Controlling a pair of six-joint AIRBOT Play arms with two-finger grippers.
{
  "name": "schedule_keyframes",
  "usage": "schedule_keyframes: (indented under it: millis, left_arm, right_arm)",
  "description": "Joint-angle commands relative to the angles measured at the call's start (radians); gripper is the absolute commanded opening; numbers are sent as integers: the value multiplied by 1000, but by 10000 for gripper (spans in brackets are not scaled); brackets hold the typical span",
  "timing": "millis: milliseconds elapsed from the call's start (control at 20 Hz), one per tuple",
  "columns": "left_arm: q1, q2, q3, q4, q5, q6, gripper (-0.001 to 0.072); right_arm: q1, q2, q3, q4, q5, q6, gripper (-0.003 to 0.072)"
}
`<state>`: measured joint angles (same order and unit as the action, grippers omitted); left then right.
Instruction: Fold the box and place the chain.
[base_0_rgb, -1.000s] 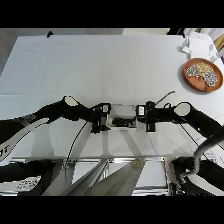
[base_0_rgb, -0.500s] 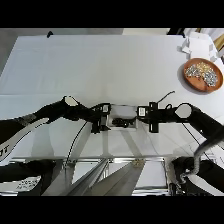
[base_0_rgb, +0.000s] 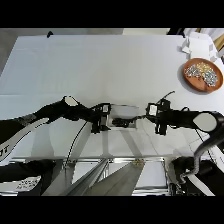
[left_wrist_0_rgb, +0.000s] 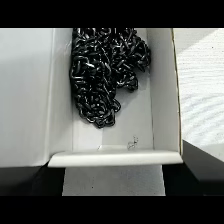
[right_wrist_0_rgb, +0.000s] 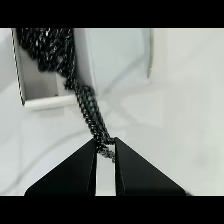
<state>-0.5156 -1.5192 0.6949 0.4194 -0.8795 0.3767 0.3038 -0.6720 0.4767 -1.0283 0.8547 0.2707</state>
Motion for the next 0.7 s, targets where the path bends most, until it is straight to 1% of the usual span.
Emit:
schedule_keyframes:
  millis: [0, 50, 150, 300, 450, 650]
  left_arm:
    - [1, 1, 0, 0, 0, 0, 207]
    - [1, 1, 0, 0, 0, 0, 207]
    - [1, 1, 0, 0, 0, 0, 207]
    - [1, 1, 0, 0, 0, 0, 207]
    - [1, 1, 0, 0, 0, 0, 207]
    - [1, 1, 0, 0, 0, 0, 207]
  right_arm:
    - [0, 163, 7, 96, 22, 100, 20]
    - [0, 186, 17, 152, 22, 99, 20]
    - [0, 189, 50, 261, 35, 93, 20]
    - [0, 131, 126, 380, 81, 84, 20]
    - [13, 23, 201, 428, 131, 85, 20]
    - [127, -140, 215, 421, 126, 85, 21]
